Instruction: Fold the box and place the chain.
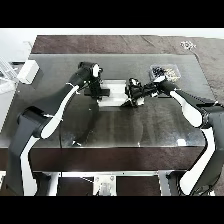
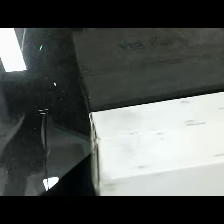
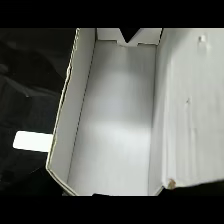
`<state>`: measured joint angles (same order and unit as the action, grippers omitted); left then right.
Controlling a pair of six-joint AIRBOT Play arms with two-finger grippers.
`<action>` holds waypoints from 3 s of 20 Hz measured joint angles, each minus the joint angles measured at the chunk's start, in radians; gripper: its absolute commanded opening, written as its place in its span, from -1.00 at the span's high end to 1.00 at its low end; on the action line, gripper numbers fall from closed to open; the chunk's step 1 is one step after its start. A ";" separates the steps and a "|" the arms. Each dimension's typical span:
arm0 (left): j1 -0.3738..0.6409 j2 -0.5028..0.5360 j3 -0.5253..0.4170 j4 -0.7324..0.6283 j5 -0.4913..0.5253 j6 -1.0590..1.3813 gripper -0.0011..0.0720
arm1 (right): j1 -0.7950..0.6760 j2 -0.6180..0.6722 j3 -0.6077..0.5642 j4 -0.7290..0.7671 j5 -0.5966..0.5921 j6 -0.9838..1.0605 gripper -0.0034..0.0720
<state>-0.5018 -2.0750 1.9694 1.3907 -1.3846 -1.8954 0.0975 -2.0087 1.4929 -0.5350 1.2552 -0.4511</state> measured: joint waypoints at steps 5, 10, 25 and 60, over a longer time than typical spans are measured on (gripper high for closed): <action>0.002 0.005 0.035 -0.001 -0.025 0.021 -0.33 | 0.000 -0.001 0.000 0.003 0.000 0.003 -0.64; 0.019 0.065 0.054 -0.008 -0.071 0.098 -0.60 | 0.000 -0.001 0.000 0.002 0.005 0.004 -0.64; 0.353 0.221 -0.270 -0.517 -0.050 1.314 -1.00 | 0.000 -0.001 0.000 0.002 0.006 0.005 -0.64; 0.388 0.123 -0.569 -0.997 0.216 2.288 -1.00 | 0.000 -0.001 0.000 0.003 0.005 0.005 -0.64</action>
<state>-0.1135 -1.9518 1.4002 0.3935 -1.1687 0.3931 0.0975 -2.0094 1.4929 -0.5316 1.2602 -0.4461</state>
